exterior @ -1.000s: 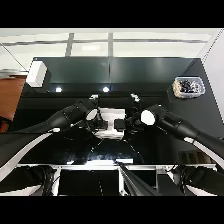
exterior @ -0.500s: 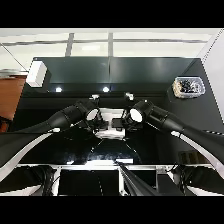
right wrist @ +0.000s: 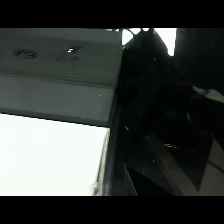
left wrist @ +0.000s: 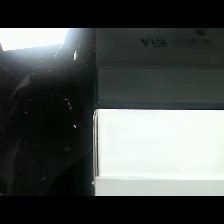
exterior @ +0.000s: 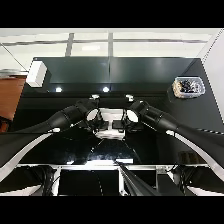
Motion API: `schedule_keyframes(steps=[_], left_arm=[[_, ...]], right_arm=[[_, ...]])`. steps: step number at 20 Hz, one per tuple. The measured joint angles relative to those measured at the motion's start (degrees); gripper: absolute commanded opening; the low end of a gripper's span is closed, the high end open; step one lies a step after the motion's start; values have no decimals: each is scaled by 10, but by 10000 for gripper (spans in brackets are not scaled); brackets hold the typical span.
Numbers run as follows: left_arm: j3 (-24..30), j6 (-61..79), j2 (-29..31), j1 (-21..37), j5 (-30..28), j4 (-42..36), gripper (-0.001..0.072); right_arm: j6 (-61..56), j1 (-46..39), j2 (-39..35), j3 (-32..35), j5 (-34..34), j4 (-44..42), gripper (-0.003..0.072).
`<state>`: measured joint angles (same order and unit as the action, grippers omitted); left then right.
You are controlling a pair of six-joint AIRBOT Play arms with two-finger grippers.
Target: Fold the box and place the chain.
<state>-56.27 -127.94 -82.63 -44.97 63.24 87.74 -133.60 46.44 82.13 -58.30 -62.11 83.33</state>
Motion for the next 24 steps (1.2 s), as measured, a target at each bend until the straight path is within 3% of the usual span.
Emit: schedule_keyframes(steps=[16,19,20,21,23,24], left_arm=[[0,-2,0,0,1,-2,25],[0,-1,0,0,0,-2,25],[0,-1,0,0,0,-2,25],[0,-1,0,0,0,-2,26],[0,0,0,0,0,-2,25],[0,0,0,0,0,-2,25]], right_arm=[[-27,2,26,-10,-6,8,254],[-32,2,34,-17,-9,2,215],[-33,2,37,-19,-11,-1,130],[-36,2,39,-20,-11,-7,126],[-36,2,42,-21,-13,-10,24],[-36,2,43,-21,-13,-11,23]])
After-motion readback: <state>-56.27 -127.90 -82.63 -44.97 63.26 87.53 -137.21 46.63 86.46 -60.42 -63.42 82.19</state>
